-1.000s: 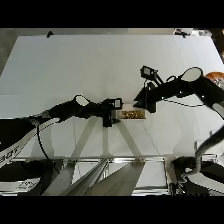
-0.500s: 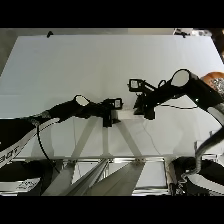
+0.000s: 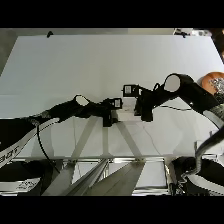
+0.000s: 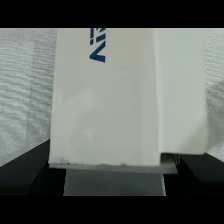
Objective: Fold the box and place the chain.
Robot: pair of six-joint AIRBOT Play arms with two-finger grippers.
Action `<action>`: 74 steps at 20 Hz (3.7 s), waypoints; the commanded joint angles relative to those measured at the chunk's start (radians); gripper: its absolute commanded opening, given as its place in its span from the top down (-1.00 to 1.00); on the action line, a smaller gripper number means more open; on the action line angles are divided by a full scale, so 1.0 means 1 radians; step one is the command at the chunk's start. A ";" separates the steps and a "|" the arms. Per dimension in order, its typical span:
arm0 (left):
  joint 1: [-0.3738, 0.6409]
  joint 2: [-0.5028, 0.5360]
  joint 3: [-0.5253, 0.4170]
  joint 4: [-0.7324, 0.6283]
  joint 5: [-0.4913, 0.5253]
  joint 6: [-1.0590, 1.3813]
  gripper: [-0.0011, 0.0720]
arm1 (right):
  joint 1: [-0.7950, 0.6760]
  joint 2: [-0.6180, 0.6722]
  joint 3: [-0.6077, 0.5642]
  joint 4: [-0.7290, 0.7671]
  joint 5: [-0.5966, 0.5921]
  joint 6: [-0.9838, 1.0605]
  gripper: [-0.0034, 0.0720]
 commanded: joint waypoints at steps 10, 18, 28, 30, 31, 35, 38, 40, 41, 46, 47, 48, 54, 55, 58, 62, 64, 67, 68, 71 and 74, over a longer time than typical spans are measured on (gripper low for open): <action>0.000 0.001 0.000 0.001 -0.004 0.003 -0.39 | 0.031 0.046 0.001 -0.026 -0.111 0.053 0.34; 0.000 0.001 0.000 0.001 -0.004 0.003 -0.39 | 0.045 0.046 -0.064 -0.029 -0.113 0.053 0.34; 0.000 0.001 0.000 0.001 -0.003 0.003 -0.39 | 0.090 0.027 -0.072 -0.029 -0.123 0.082 0.50; 0.000 0.001 0.000 0.001 -0.004 0.003 -0.39 | 0.097 0.028 -0.074 -0.030 -0.109 0.084 0.49; 0.000 0.001 0.000 0.001 -0.004 0.003 -0.39 | 0.097 0.028 -0.075 -0.029 -0.101 0.084 0.49; 0.000 0.001 0.000 0.001 -0.004 0.003 -0.39 | 0.093 0.072 -0.080 -0.029 -0.124 0.083 0.19; 0.000 0.001 0.000 0.001 -0.003 0.003 -0.39 | 0.077 0.111 -0.080 -0.029 -0.139 0.083 0.11; 0.000 0.001 0.000 0.001 -0.003 0.003 -0.39 | 0.075 0.121 -0.080 -0.027 -0.138 0.099 0.11; 0.000 0.001 0.000 0.001 -0.004 0.003 -0.39 | 0.075 0.123 -0.080 -0.016 -0.138 0.099 0.11; 0.000 0.001 0.000 0.001 -0.003 0.003 -0.39 | 0.075 0.122 -0.105 -0.007 -0.232 0.120 0.19; 0.000 0.001 0.000 0.001 -0.004 0.003 -0.39 | 0.075 0.120 -0.112 -0.010 -0.250 0.143 0.20; 0.000 0.001 0.000 0.001 -0.004 0.003 -0.39 | 0.075 0.115 -0.118 -0.019 -0.249 0.162 0.20; 0.000 0.001 0.000 0.001 -0.003 0.003 -0.39 | 0.075 0.112 -0.160 -0.028 -0.288 0.188 0.33; 0.000 0.001 0.000 0.001 -0.004 0.003 -0.39 | 0.075 0.112 -0.160 -0.025 -0.296 0.188 0.33; 0.000 0.001 0.000 0.001 -0.004 0.003 -0.39 | 0.081 0.112 -0.169 -0.027 -0.293 0.188 0.33; 0.000 0.001 0.000 0.001 -0.004 0.003 -0.39 | 0.103 0.112 -0.198 -0.028 -0.300 0.188 0.35; 0.000 0.001 0.000 0.001 -0.003 0.003 -0.39 | 0.101 0.112 -0.198 -0.026 -0.307 0.200 0.61; 0.000 0.001 0.000 0.001 -0.003 0.003 -0.39 | 0.102 0.112 -0.198 -0.023 -0.325 0.211 0.60; 0.000 0.001 0.000 0.001 -0.003 0.003 -0.39 | 0.102 0.112 -0.198 -0.025 -0.321 0.211 0.60; 0.000 0.001 0.000 0.001 -0.004 0.003 -0.39 | 0.102 0.112 -0.198 -0.029 -0.308 0.211 0.36; 0.000 0.001 0.000 0.001 -0.003 0.003 -0.39 | 0.102 0.112 -0.199 -0.037 -0.309 0.211 0.36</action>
